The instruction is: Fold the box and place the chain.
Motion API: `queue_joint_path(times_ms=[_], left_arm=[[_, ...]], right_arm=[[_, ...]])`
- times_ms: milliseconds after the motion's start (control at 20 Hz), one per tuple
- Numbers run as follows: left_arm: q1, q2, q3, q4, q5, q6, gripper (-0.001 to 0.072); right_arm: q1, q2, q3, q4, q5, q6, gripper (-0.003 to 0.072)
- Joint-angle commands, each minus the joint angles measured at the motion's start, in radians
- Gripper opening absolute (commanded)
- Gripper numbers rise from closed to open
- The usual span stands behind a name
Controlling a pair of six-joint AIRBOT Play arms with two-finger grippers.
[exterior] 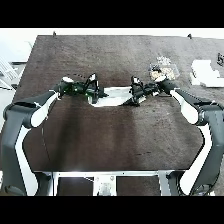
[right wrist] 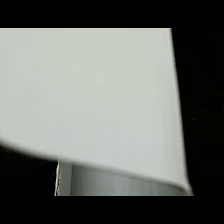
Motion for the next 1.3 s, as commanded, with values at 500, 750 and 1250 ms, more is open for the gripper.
queue_joint_path(times_ms=[500,750,1250], left_arm=[[-0.001,0.0,0.0,-0.006,0.0,0.0,0.0022],[-0.001,0.0,0.0,-0.014,-0.002,0.0,0.0022],[0.0,0.001,0.001,-0.066,-0.019,0.003,0.0471]], right_arm=[[0.0,-0.001,0.0,-0.008,-0.005,-0.001,0.0456],[0.0,-0.001,0.0,-0.008,-0.005,-0.001,0.0456],[0.0,-0.001,0.0,-0.008,-0.005,-0.001,0.0456]])
